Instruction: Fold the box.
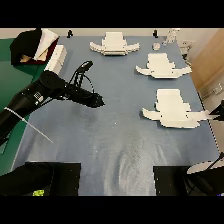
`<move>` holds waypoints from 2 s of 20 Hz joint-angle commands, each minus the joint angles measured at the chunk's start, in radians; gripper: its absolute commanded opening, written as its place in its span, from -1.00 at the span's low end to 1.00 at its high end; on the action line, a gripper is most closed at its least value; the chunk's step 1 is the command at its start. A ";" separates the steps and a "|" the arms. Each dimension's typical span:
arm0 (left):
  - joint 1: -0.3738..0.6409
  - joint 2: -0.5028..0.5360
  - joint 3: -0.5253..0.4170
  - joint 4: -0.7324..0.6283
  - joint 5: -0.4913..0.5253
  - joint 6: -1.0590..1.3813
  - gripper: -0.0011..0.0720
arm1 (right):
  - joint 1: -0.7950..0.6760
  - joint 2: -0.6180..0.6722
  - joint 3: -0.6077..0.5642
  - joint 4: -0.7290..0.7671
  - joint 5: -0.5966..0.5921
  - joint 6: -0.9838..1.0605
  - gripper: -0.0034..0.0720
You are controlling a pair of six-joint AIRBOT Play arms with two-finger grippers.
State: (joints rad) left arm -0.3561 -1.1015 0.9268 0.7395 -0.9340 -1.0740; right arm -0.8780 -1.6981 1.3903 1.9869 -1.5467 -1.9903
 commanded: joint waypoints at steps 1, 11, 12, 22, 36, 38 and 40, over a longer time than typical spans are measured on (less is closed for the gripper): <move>0.001 0.001 0.000 0.000 0.001 0.000 -0.93 | 0.010 -0.053 0.023 0.095 -0.037 -0.068 0.10; 0.002 0.018 0.000 -0.057 -0.043 0.000 -0.94 | 0.367 -0.018 0.016 0.293 -0.103 -0.039 -0.91; 0.002 0.031 -0.001 -0.055 -0.078 0.000 -0.93 | 0.414 0.012 -0.003 0.292 -0.083 -0.020 -0.91; 0.107 0.318 -0.275 -0.055 -0.249 -0.064 -0.94 | 0.727 0.632 -0.626 0.250 0.227 0.216 -0.91; 0.238 0.335 -0.326 -0.003 -0.225 -0.011 -0.92 | 0.848 0.624 -0.847 0.264 0.365 0.204 -0.16; 0.238 0.335 -0.326 -0.003 -0.225 -0.016 0.14 | 0.856 0.582 -0.831 0.293 0.372 0.137 -0.46; 0.238 0.327 -0.326 -0.007 -0.224 -0.019 0.28 | 0.878 0.573 -0.819 0.300 0.389 0.111 -0.49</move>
State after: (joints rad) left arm -0.1196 -0.7689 0.6006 0.7334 -1.1610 -1.0927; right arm -0.0185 -1.0847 0.5537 2.2559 -1.1645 -1.8084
